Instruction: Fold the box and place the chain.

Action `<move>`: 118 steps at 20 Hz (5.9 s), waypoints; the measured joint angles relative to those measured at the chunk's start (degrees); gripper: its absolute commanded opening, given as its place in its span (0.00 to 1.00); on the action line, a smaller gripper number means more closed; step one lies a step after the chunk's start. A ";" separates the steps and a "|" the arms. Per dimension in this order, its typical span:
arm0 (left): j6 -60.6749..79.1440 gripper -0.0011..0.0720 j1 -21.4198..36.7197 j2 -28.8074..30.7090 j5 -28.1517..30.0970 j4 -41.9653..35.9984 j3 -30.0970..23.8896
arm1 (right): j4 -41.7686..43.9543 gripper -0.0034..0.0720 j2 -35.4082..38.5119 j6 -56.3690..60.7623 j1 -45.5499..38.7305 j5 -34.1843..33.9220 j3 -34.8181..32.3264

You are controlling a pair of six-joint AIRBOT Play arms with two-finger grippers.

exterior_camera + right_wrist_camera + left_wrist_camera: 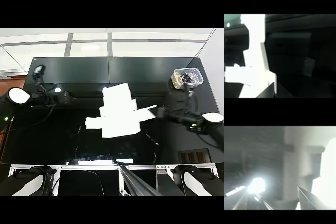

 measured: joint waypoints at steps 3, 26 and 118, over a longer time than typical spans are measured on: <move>6.97 0.98 -1.73 -5.11 -3.48 -10.88 0.00 | 3.93 0.06 0.79 -1.29 9.86 -8.90 -2.25; 37.11 0.38 -4.35 -38.73 -41.70 -27.17 17.14 | 6.58 0.06 1.25 -1.62 18.51 -14.99 -3.58; 81.72 0.05 -17.42 -17.40 -5.38 -15.80 1.29 | -12.79 0.96 -17.90 -52.26 29.57 -7.39 13.97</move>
